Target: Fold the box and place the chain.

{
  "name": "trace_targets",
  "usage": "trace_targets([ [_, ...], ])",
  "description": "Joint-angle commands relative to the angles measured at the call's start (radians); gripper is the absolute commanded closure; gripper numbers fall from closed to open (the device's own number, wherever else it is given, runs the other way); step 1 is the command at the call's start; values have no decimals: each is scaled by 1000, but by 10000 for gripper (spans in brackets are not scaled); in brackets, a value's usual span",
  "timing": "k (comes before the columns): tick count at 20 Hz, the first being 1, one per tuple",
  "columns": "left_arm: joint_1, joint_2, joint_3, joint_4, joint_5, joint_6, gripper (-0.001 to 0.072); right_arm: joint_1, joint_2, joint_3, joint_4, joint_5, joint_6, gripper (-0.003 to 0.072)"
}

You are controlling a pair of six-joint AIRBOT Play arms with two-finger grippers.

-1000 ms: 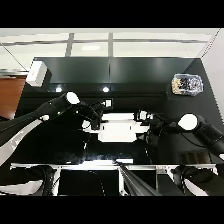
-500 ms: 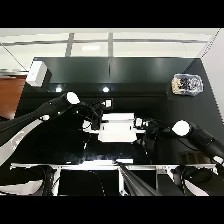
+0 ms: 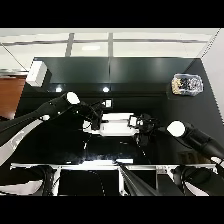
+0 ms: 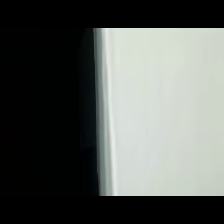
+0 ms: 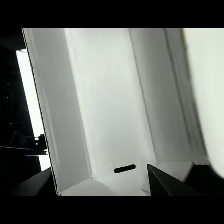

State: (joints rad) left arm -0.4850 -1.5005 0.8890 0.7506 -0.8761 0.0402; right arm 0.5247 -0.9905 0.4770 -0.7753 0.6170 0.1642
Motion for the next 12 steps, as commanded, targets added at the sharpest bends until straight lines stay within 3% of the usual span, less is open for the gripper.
trace_targets([
  [1,0,0,0,0,-20,1,681,5,2,62,-47,-10,-1,55],
  [12,0,0,0,0,-22,1,681,-95,-23,77,41,-8,-40,54],
])
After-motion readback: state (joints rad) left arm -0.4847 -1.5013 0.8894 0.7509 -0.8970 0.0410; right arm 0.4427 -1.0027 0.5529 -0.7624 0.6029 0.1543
